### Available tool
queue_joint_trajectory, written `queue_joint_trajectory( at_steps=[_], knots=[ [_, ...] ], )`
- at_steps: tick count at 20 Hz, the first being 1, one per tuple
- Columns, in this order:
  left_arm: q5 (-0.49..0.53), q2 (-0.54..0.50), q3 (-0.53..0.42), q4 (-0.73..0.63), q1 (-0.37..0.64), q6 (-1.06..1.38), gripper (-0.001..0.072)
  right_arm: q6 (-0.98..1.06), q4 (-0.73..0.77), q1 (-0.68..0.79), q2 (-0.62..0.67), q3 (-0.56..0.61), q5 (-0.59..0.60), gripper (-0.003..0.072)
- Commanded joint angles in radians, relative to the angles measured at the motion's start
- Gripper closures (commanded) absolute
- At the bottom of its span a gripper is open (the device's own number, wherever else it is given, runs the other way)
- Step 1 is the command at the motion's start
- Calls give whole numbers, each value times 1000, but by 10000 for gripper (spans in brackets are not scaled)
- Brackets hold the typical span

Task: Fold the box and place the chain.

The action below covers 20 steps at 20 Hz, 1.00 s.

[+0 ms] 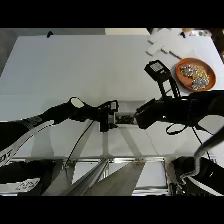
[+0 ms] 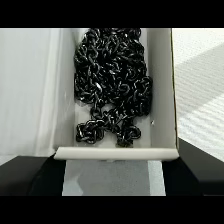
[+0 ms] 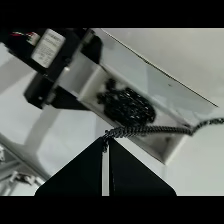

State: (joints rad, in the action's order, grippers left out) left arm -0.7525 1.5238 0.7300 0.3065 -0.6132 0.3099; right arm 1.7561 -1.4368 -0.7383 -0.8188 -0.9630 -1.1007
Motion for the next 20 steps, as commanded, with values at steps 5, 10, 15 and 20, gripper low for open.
queue_joint_trajectory(
  at_steps=[5, 10, 15, 20],
  knots=[
    [0, 0, 0, 0, 0, 0, 480, 28, -16, -35, -159, 34, 125, 674],
    [0, 0, 0, 0, 0, 0, 480, 27, -52, -34, -282, 48, 121, 467],
    [0, 0, 0, 0, 0, 0, 480, -8, -98, -23, -177, 18, 104, 456],
    [0, 0, 0, 0, 0, 0, 480, -9, -169, 186, -98, -45, 34, 457]
  ],
)
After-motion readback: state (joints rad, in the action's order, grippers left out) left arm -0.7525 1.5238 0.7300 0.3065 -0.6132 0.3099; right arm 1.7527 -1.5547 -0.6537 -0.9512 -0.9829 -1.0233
